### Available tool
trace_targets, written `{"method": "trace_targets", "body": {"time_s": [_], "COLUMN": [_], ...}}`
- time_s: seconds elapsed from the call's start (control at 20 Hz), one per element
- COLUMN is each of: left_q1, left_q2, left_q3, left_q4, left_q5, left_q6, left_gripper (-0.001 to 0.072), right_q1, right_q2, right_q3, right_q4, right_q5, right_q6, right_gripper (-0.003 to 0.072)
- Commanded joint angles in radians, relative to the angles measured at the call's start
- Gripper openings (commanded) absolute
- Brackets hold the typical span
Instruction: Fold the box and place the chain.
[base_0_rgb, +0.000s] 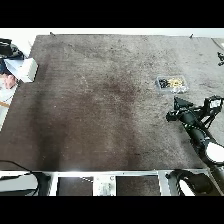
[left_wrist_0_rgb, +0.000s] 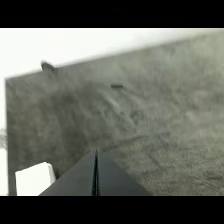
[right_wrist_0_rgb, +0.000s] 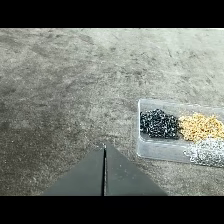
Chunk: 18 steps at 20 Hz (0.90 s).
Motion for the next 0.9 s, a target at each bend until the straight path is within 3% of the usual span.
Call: {"method": "trace_targets", "body": {"time_s": [0.0,0.1,0.2,0.4,0.7,0.85], "left_q1": [-0.002,-0.002,-0.002,-0.003,-0.02,-0.174], "left_q2": [0.259,0.404,0.535,0.738,0.961,0.984], "left_q3": [-0.313,-0.514,-0.679,-0.895,-1.013,-1.013], "left_q4": [-0.243,-0.426,-0.549,-0.687,-0.684,-0.686], "left_q5": [0.158,0.219,0.216,0.221,0.259,0.399], "left_q6": [0.279,0.446,0.576,0.634,0.626,0.605], "left_gripper": [0.0006,0.0006,0.0006,0.0006,0.0006,0.0006], "right_q1": [0.0,0.0,0.0,0.001,0.0,0.0], "right_q2": [0.001,0.001,0.001,0.001,0.001,0.001], "right_q3": [0.0,0.0,0.0,0.0,0.0,0.0], "right_q4": [0.0,0.0,0.0,0.0,0.0,0.0], "right_q5": [0.0,0.0,-0.003,-0.003,-0.003,-0.003], "right_q6": [0.0,0.0,0.0,0.0,0.0,0.0], "right_gripper": [-0.0011,-0.0011,-0.0011,-0.0011,-0.0011,-0.0011]}}
